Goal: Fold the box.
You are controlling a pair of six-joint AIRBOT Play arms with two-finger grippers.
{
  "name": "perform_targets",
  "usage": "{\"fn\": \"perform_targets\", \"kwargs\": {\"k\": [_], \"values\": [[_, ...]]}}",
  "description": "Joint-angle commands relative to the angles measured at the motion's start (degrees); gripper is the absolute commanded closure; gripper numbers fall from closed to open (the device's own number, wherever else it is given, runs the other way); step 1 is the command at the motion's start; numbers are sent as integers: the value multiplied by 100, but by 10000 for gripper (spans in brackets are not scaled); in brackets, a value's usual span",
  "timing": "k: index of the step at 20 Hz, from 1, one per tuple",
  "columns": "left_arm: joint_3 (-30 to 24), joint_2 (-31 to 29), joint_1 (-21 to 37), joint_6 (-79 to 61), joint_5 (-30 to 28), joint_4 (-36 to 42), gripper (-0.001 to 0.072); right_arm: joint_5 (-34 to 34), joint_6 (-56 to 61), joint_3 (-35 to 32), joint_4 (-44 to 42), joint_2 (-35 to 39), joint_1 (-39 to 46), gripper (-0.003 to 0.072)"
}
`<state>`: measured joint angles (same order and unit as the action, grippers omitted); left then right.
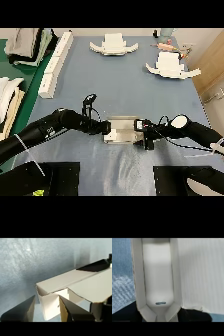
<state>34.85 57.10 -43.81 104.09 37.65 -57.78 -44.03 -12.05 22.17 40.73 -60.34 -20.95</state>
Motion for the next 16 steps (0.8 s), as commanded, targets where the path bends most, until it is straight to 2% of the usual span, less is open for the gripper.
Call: {"fn": "perform_targets", "kwargs": {"k": [1,4,10,14,16], "values": [[144,192,-437,1307,74,-824,253,0,2,2,0,4,2,252],[378,564,-741,1622,164,-896,253,0,0,2,0,4,2,252],[1016,1036,-1086,3051,914,-2282,253,-2,2,2,0,4,2,252],[1252,1290,-1099,3064,994,-2275,253,-2,2,2,0,4,2,252],[1394,1508,-1174,3082,1220,-2295,253,-2,2,2,0,4,2,252]]}}
